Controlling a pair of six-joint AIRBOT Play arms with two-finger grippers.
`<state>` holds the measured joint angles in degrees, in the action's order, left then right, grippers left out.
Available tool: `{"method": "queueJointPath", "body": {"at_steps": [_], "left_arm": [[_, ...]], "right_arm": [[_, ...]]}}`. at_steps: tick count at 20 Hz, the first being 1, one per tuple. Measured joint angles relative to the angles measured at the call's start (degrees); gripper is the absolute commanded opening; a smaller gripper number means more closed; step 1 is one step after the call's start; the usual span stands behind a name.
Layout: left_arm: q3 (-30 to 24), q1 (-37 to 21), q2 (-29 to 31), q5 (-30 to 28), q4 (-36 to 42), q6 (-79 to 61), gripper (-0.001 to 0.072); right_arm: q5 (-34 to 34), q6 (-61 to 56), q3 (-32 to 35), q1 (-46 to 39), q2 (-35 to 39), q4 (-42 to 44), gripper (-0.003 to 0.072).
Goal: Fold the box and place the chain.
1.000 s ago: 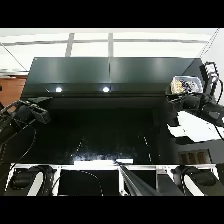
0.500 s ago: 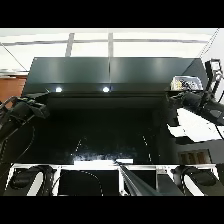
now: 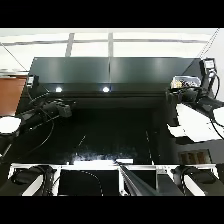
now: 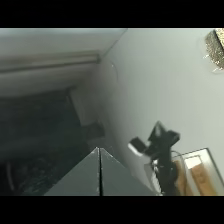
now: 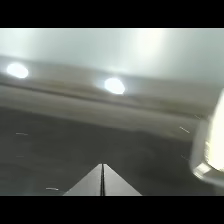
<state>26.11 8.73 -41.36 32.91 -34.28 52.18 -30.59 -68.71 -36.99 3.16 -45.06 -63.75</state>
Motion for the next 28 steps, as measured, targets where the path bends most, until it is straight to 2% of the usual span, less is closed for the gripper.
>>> {"method": "queueJointPath", "body": {"at_steps": [1,2,5,11,18,22,26,27,28], "left_arm": [[0.26,0.66,-0.59,-1.2,-0.09,0.68,0.0455],[0.74,1.14,-0.87,-2.19,-0.68,0.98,0.0718],[2.56,1.68,-0.57,-3.3,-4.7,1.14,0.0718],[5.68,0.09,-0.11,-3.56,-16.24,3.02,0.0712],[6.36,-0.94,-0.09,0.66,-23.43,9.86,0.0705],[6.38,-0.94,-0.09,2.82,-24.65,11.21,0.0706],[6.38,-0.94,-0.09,4.37,-25.14,11.65,0.0705],[6.38,-0.94,-0.09,4.59,-25.14,11.67,0.0705],[6.38,-0.94,-0.09,4.79,-25.18,11.69,0.0705]], "right_arm": [[0.59,-2.56,-0.07,-1.46,-1.88,-2.08,0.0545],[0.61,-6.01,-0.52,-3.58,-3.65,-3.87,0.072],[-3.08,-12.81,-4.63,-10.75,-7.63,-7.08,0.072],[-14.71,-18.67,-19.85,-26.25,-13.84,-15.04,0.072],[-23.78,-22.64,-32.0,-42.82,-26.69,-18.78,0.072],[-32.26,-18.03,-36.5,-47.17,-35.93,-18.91,0.072],[-39.85,-8.59,-38.12,-51.52,-43.36,-17.42,0.0719],[-41.31,-5.51,-38.29,-53.07,-44.72,-15.78,0.0678],[-42.05,-2.84,-38.4,-54.58,-45.72,-13.97,0.0678]]}}
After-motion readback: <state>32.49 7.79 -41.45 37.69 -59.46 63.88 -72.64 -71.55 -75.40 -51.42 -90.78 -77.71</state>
